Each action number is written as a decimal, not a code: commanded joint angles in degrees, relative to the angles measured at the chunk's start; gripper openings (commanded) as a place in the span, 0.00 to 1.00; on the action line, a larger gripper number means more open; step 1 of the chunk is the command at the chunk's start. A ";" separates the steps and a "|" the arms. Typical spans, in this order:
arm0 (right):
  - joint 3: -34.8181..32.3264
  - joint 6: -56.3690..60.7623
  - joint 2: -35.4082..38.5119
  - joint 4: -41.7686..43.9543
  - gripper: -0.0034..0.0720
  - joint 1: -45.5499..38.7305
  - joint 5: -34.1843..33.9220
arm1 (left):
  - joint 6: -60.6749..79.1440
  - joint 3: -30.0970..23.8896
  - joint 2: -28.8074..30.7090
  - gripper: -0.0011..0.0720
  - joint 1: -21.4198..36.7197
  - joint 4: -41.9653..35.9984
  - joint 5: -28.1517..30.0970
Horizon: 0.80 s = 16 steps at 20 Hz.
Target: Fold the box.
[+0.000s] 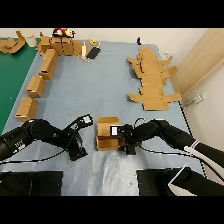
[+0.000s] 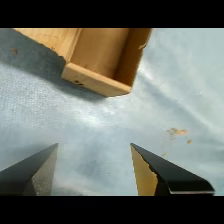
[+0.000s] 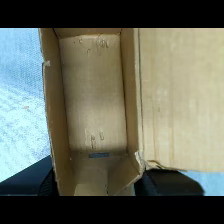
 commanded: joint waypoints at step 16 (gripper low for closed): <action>0.00 0.02 -0.02 0.00 0.71 0.00 0.00 | 28.04 -0.81 -10.71 0.96 -6.01 -13.40 16.52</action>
